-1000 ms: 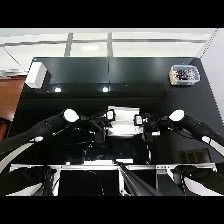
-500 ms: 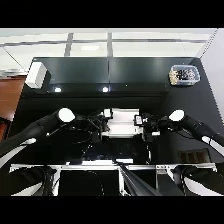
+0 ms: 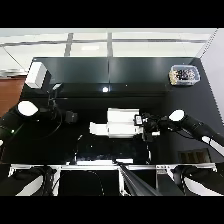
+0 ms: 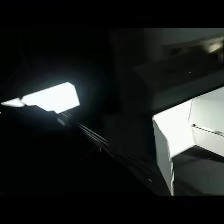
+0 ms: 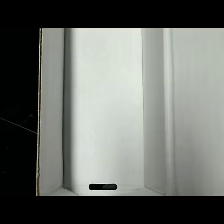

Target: Fold the box and place the chain.

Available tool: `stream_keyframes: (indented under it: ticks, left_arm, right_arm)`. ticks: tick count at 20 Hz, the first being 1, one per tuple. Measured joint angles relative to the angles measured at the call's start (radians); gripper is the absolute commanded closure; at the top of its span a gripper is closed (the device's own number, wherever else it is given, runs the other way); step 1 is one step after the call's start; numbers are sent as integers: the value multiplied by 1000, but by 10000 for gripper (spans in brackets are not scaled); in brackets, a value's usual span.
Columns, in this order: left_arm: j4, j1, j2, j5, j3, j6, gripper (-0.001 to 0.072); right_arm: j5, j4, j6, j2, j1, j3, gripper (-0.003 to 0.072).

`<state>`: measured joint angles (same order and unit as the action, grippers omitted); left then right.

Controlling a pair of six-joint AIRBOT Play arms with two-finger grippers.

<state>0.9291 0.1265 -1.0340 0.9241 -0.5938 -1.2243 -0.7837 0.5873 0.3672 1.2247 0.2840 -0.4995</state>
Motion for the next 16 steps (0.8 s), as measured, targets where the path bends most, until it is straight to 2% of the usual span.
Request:
stream_keyframes:
  ticks: [2, 4, 11, 16]
  left_arm:
    - [-125, -71, -43, 59, 40, -23, 680]
    - [-231, -91, -105, 101, 66, -5, 680]
    - [-388, 52, -305, 71, 54, 51, 680]
    - [-485, 105, -354, 94, 23, 150, 680]
  right_arm:
    - [0, 0, 0, 0, 0, 0, 530]
    - [0, 0, 0, 0, 0, 0, 530]
    - [0, 1, 0, 0, 0, 0, 529]
    - [-1, 1, 0, 0, 0, 0, 530]
